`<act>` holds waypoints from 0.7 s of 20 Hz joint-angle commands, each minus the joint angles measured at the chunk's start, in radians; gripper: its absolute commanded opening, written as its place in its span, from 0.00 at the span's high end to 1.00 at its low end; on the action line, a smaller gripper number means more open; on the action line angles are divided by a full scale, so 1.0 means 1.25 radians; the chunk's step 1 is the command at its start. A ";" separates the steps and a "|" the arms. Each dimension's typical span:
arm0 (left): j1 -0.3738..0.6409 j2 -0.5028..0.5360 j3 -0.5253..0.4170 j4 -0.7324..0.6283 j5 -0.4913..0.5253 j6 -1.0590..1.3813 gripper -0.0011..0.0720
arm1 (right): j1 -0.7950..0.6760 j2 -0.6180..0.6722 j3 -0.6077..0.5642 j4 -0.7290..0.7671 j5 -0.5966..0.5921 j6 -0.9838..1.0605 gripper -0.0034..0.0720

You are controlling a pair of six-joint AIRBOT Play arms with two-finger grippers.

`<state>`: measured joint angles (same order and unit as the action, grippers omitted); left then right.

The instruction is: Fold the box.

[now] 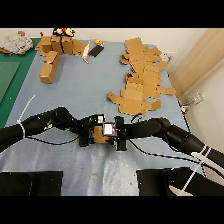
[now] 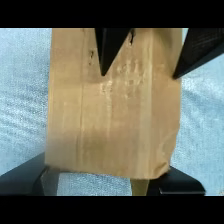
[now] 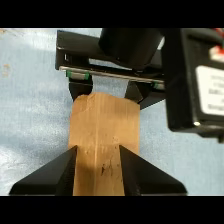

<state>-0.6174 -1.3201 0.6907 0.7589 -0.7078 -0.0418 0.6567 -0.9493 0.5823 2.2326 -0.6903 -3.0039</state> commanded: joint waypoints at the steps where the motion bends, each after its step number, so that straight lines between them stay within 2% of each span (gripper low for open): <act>1: 0.000 0.000 0.000 0.000 0.000 0.000 0.26 | 0.004 -0.010 0.000 -0.031 0.015 -0.002 0.40; 6: 0.000 0.000 0.000 0.000 0.000 0.000 0.26 | 0.027 -0.007 0.000 -0.099 0.074 -0.002 0.40; 11: 0.000 0.000 0.000 0.000 0.000 0.000 0.26 | 0.049 0.023 0.000 -0.107 0.085 -0.001 0.41; 14: 0.000 0.000 0.000 0.000 0.000 0.000 0.26 | 0.049 0.027 0.000 -0.129 0.102 0.000 0.48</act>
<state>-0.6174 -1.3201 0.6907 0.7589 -0.7078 -0.0422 0.7128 -0.9241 0.5823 2.0956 -0.5838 -3.0062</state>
